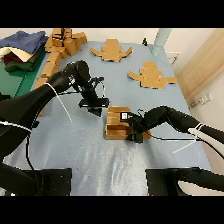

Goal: Fold the box.

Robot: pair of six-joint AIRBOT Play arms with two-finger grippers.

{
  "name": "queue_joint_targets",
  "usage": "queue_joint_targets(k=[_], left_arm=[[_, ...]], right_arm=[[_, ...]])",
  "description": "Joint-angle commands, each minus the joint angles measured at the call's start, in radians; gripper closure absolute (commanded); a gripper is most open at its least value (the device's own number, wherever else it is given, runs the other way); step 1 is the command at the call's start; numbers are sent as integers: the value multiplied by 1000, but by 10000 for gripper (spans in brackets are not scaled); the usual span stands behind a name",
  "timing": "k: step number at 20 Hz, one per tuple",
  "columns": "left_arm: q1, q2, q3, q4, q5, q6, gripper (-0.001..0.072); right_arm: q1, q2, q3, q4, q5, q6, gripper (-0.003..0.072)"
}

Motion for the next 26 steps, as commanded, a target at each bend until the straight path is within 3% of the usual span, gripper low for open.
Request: queue_joint_targets(k=[1,3,7,10,12,13,14,15,18,21,26], left_arm=[[15,26,-36,-13,5,327,700],[17,146,-193,-50,87,479,700],[16,495,-642,-89,373,752,698],[8,610,-809,-135,520,971,696],[-5,601,-821,-156,523,1090,694],[5,591,-821,-208,524,1176,575],[24,569,-824,-294,535,1302,179],[45,540,-830,-395,562,1439,15],[67,424,-831,-602,632,1788,15],[64,334,-831,-615,648,1875,15],[60,316,-831,-628,652,1876,14]], right_arm=[[1,0,0,0,0,0,124],[1,0,0,0,0,0,124],[1,0,0,0,0,0,124],[1,0,0,0,0,0,124],[1,0,0,0,0,0,124],[1,0,0,0,0,0,124],[1,0,0,0,0,0,124],[1,0,0,0,0,0,124],[1,0,0,0,0,0,124],[1,0,0,-1,0,0,124],[1,0,0,-1,0,0,124]])
